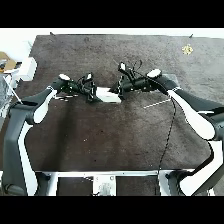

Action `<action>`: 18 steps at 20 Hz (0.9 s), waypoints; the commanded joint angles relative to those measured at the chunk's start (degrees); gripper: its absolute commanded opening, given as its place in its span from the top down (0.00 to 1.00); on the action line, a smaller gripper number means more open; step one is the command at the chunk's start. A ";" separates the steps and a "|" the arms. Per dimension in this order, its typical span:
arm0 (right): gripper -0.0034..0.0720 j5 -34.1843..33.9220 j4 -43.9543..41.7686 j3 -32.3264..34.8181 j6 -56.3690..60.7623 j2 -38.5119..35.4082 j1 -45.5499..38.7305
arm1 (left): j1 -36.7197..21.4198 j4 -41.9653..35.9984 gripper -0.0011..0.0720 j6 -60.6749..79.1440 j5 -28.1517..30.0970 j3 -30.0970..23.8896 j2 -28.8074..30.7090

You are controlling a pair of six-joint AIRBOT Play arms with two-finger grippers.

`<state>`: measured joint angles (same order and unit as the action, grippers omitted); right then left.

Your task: Fold the box and place the chain.

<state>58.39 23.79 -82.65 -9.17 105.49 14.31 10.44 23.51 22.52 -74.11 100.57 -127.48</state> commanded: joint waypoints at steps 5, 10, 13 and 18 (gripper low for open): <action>0.92 1.09 10.84 0.00 1.49 3.17 0.13 | -0.02 0.00 0.50 0.00 0.07 -0.02 -0.02; 0.96 -0.20 9.29 -0.20 1.46 1.57 -0.09 | -0.02 0.02 0.50 0.00 0.07 -0.02 -0.02; 0.96 -1.68 5.84 -0.20 1.44 -2.58 -0.09 | -0.02 0.00 0.50 0.00 0.07 -0.02 -0.02; 0.96 -6.25 4.07 0.92 7.50 -15.89 -0.11 | -0.02 0.00 0.50 0.00 0.07 -0.02 -0.02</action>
<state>55.61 29.98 -82.41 -5.82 96.51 14.20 10.41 23.46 22.39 -74.11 100.57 -127.48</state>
